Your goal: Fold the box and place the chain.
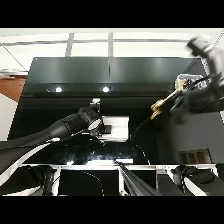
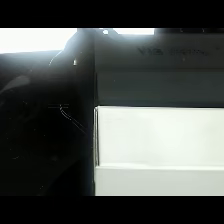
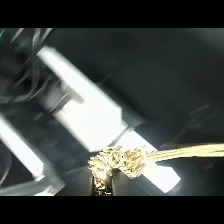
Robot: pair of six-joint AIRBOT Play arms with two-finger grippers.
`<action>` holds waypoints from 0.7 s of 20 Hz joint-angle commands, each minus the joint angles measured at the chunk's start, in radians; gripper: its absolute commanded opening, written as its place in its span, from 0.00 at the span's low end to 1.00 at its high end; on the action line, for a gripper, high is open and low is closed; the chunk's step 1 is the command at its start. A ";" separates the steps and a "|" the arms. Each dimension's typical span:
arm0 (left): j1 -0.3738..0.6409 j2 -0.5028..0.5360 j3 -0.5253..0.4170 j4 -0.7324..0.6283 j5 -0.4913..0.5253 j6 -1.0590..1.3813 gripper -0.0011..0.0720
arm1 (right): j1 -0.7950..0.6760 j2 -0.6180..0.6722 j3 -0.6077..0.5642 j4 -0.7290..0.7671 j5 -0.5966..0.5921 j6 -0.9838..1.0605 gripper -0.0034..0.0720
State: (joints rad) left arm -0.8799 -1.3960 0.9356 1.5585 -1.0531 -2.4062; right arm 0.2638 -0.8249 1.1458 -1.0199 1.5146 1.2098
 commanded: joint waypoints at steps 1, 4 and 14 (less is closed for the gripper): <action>0.000 0.000 0.000 0.000 0.001 0.000 0.06 | 0.074 -0.006 -0.158 0.127 -0.045 -0.024 0.10; 0.000 0.000 0.000 0.000 0.001 0.000 0.06 | 0.159 -0.040 -0.232 0.159 -0.132 -0.025 0.10; 0.000 0.000 0.000 -0.008 0.001 0.000 0.06 | 0.303 -0.265 -0.252 0.155 -0.385 -0.034 0.10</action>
